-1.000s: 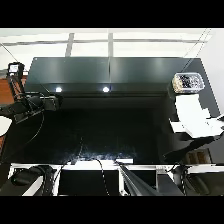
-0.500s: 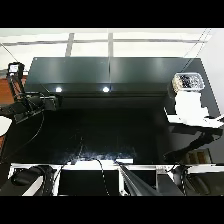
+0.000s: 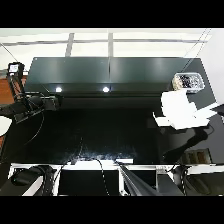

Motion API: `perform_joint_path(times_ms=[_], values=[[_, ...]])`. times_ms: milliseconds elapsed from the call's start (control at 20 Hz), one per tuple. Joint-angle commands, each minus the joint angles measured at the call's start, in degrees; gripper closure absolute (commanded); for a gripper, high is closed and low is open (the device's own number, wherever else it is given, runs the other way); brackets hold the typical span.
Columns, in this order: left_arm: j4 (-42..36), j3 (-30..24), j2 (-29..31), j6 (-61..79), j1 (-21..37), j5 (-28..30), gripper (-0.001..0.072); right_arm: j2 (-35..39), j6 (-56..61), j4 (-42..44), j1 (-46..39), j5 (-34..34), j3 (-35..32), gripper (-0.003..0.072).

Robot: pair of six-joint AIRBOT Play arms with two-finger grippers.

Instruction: Fold the box and place the chain.

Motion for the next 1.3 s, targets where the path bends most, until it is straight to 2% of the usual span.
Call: perform_joint_path(times_ms=[0, 200, 400, 500, 650, 800, 950, 1250], values=[[0.2, 0.1, 0.0, -0.1, 0.0, 0.1, 0.0000, 1.1, 1.7, 8.1, 7.1, 1.4, -0.4, 0.0664], [0.2, 0.1, 0.0, -0.1, 0.0, 0.1, 0.0001, 4.0, 7.2, 15.8, 17.5, 0.2, -0.4, 0.0665], [0.2, 0.1, 0.0, 0.0, 0.0, 0.1, 0.0001, 10.5, 12.2, 15.5, 29.2, -7.5, -0.6, 0.0664], [0.2, 0.1, -0.1, -0.1, 0.0, 0.1, 0.0000, 15.9, 17.0, 13.2, 34.8, -14.8, -2.5, 0.0665], [-0.1, 0.1, -0.6, -0.1, 0.0, 0.1, 0.0001, 26.8, 27.8, 8.4, 43.5, -29.0, -9.7, 0.0664], [-2.2, 0.1, -2.5, 0.0, 0.0, 0.1, 0.0000, 37.0, 33.9, 11.2, 49.7, -38.8, -17.5, 0.0664], [-5.0, 0.1, -5.5, 0.0, 0.0, 0.0, 0.0001, 42.6, 37.2, 10.8, 52.3, -39.8, -21.9, 0.0664], [-7.3, 0.1, -8.7, 0.2, 0.0, -0.2, 0.0000, 46.1, 43.6, -2.3, 48.5, -37.2, -27.0, 0.0664]])
